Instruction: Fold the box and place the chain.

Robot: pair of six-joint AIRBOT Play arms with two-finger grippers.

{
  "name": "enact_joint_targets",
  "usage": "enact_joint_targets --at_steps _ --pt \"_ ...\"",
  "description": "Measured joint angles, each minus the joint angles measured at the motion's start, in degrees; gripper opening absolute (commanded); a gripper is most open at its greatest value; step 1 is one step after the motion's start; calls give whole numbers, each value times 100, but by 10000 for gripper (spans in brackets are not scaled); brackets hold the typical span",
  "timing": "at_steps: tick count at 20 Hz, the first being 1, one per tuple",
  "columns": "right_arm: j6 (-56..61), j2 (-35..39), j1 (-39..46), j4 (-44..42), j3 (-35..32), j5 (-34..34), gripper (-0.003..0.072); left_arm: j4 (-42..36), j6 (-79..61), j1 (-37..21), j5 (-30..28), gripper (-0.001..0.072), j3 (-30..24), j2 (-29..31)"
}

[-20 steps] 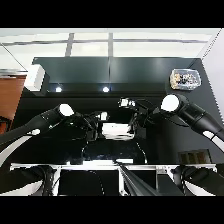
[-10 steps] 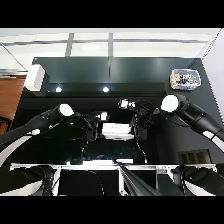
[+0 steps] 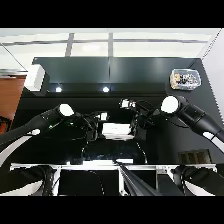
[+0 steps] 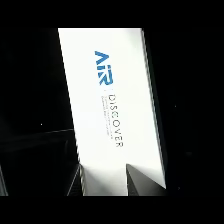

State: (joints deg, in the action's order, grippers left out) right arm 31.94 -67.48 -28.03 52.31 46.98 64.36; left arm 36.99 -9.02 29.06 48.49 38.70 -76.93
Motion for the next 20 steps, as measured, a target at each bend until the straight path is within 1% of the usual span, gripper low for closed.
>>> enact_joint_targets --at_steps 5,7,9,10,12,14,16,20 --pt "1196 369 243 -208 -4 544 311 -2 9 0 0 355 0 -2" --pt "1725 560 380 -302 -22 776 13 0 9 0 0 355 0 0" --pt "2205 658 487 -417 -129 824 5 -2 9 0 0 355 0 -2" --pt "2334 686 518 -584 -225 743 5 -2 9 0 0 355 0 0" --pt "2433 713 553 -1351 -509 391 5 -2 7 0 0 355 0 -2" --pt "2444 717 570 -2282 -837 -114 5 -2 7 0 0 355 0 -2" --pt "2516 688 584 -2992 -1141 -671 5 -2 7 0 0 355 0 -2" --pt "2710 564 551 -3552 -1567 -1224 13 -2 4 0 0 355 0 -2"
